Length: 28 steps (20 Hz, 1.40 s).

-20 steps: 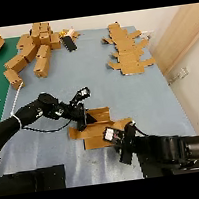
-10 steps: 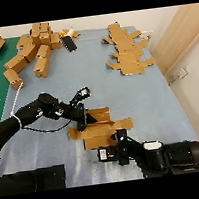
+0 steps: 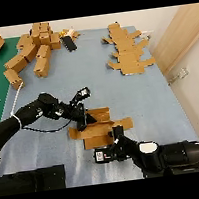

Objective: Fold the box.

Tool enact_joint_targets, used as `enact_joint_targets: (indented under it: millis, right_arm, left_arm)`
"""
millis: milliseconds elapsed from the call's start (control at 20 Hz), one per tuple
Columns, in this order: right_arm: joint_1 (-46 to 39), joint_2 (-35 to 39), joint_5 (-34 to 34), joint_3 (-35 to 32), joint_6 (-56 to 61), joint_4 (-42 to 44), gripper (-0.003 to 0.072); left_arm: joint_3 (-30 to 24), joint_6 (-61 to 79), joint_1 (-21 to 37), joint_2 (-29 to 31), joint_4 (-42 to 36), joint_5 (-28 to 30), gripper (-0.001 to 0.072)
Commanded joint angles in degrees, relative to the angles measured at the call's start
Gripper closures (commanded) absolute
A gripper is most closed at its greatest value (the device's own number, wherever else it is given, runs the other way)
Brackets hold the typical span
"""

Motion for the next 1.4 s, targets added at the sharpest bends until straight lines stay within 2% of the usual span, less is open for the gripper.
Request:
enact_joint_targets:
  millis: [0, 250, 450, 600, 650, 700, 850, 950, 1050, 1200, 1350]
  right_arm:
    - [0.0, -0.1, -1.5, 1.0, 1.4, -3.5, 0.0162]
    - [0.0, -0.1, -2.7, 1.1, 14.1, -10.8, 0.0162]
    - [-0.1, -0.1, -2.9, 1.0, 21.5, -10.8, 0.016]
    - [-0.1, -0.1, -2.9, 1.2, 22.8, -12.4, 0.0156]
    - [0.0, 0.0, -2.8, 1.2, 22.8, -12.2, 0.0125]
    - [-0.1, 0.7, -2.8, 1.2, 22.7, -10.9, -0.0034]
    - [-3.1, 3.9, -2.7, 1.2, 22.6, -8.0, -0.0034]
    - [-6.4, 5.9, -0.9, 0.6, 18.2, -3.6, -0.0034]
    - [-10.4, 7.1, 4.3, -0.9, 11.1, 1.6, -0.0034]
    - [-17.6, 7.6, 13.2, -2.3, -2.9, 9.7, -0.0034]
    - [-24.3, 7.6, 16.4, -2.3, -17.7, 20.5, -0.0034]
  left_arm:
    - [0.0, 0.0, 0.0, 0.0, 0.0, 0.0, 0.0697]
    - [0.0, 0.0, 0.0, 0.0, 0.0, 0.0, 0.0696]
    - [0.0, 0.0, 0.0, 0.0, 0.0, 0.0, 0.0696]
    - [0.0, 0.0, 0.0, 0.0, 0.0, 0.0, 0.0696]
    - [0.0, 0.0, 0.0, 0.0, 0.0, 0.0, 0.0696]
    - [0.0, 0.0, 0.0, 0.0, 0.0, 0.0, 0.0696]
    - [0.0, 0.0, 0.0, 0.0, 0.0, 0.0, 0.0697]
    - [0.0, 0.0, 0.0, 0.0, 0.0, 0.0, 0.0696]
    - [0.0, 0.0, 0.0, 0.0, 0.0, 0.0, 0.0696]
    - [0.0, 0.0, 0.0, 0.0, 0.0, 0.0, 0.0696]
    - [0.0, 0.0, 0.0, 0.0, 0.0, 0.0, 0.0696]
